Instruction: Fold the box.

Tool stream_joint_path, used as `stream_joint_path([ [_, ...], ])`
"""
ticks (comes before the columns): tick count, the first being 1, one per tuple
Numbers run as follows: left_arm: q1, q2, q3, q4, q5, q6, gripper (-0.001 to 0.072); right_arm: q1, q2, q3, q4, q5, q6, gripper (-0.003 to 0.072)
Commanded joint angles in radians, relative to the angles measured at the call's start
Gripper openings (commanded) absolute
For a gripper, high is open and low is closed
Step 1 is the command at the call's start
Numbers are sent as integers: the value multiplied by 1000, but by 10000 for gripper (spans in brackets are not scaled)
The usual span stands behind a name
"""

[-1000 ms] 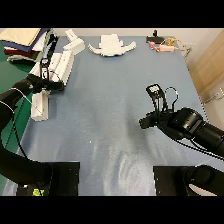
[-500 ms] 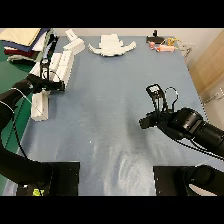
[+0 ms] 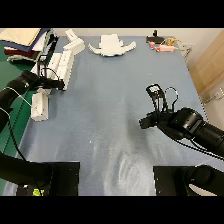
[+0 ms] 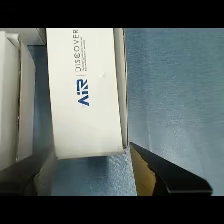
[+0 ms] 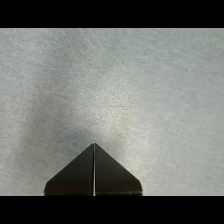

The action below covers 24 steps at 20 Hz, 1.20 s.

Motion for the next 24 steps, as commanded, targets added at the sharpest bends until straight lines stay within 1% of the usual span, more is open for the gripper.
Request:
stream_joint_path([
  [1, 15, 90, 24, 161, -185, -94, 714, 0, -1, 1, 27, -1, 0, 5],
  [3, 16, 150, 55, 332, -297, -197, 714, 0, -1, 1, 43, -1, 0, 6],
  [4, 16, 182, 66, 393, -338, -235, 715, 0, -2, 3, 51, -1, 0, 5],
  [5, 16, 215, 74, 408, -370, -262, 715, 0, -8, 16, 66, -1, 0, 5],
  [6, 12, 249, 80, 388, -402, -279, 714, 0, -19, 39, 84, 0, 0, 5],
  [7, -2, 281, 82, 340, -424, -311, 646, 0, -41, 77, 100, 1, 0, 5],
  [8, -21, 305, 82, 285, -447, -332, 350, 0, -74, 126, 106, 0, -1, 5],
  [9, -53, 324, 82, 234, -477, -327, 13, 0, -115, 184, 112, -4, -5, 5],
  [11, -143, 337, 82, 198, -521, -320, 14, -1, -232, 335, 155, -33, -57, 6],
  [13, -248, 324, 82, 198, -572, -320, 14, -2, -361, 485, 218, -87, -118, 5],
  [14, -296, 315, 82, 198, -590, -333, 14, -2, -421, 549, 241, -122, -133, 5],
  [16, -380, 297, 82, 195, -591, -388, 14, -2, -523, 645, 262, -189, -137, 6],
  [17, -415, 287, 82, 190, -586, -410, 14, -2, -561, 674, 273, -211, -149, 5],
  [19, -465, 273, 82, 177, -576, -417, 14, -2, -602, 697, 300, -214, -176, 5],
  [21, -498, 271, 82, 178, -579, -417, 14, 1, -605, 697, 314, -211, -177, 5],
  [24, -520, 271, 82, 178, -578, -417, 14, 0, -605, 697, 314, -214, -177, 5],
])
